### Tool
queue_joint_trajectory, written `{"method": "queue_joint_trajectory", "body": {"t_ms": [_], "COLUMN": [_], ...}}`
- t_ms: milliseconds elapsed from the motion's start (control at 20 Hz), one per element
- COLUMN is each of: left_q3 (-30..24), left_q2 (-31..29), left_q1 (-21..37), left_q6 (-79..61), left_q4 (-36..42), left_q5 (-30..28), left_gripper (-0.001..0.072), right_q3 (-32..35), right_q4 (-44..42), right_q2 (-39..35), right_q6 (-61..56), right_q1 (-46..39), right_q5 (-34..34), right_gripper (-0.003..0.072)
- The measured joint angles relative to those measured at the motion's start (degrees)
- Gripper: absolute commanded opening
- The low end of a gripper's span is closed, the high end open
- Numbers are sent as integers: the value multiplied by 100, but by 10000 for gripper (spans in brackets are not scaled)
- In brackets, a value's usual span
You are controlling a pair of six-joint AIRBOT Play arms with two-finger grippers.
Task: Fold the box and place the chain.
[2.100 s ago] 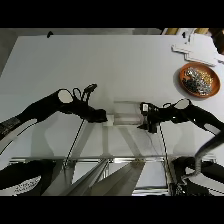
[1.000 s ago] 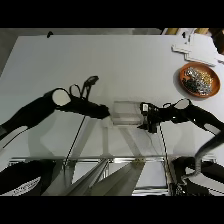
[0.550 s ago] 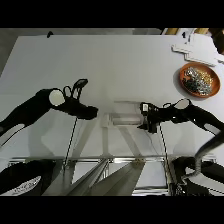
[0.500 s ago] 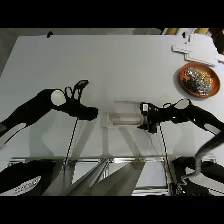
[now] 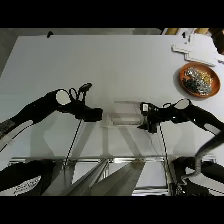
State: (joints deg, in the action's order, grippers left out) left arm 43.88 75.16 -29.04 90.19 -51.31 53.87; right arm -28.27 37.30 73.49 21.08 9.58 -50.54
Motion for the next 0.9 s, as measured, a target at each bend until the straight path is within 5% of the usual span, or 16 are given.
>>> {"method": "queue_joint_trajectory", "body": {"t_ms": [500,900], "left_q3": [0,0], "left_q2": [122,127], "left_q1": [-140,-356], "left_q6": [391,-72], "left_q4": [-407,273], "left_q5": [-48,-247], "left_gripper": [154,155], "right_q3": [0,0], "right_q4": [2,2], "right_q2": [0,-2], "right_q6": [0,0], "right_q1": [0,0], "right_q5": [2,2], "right_gripper": [407,407]}}
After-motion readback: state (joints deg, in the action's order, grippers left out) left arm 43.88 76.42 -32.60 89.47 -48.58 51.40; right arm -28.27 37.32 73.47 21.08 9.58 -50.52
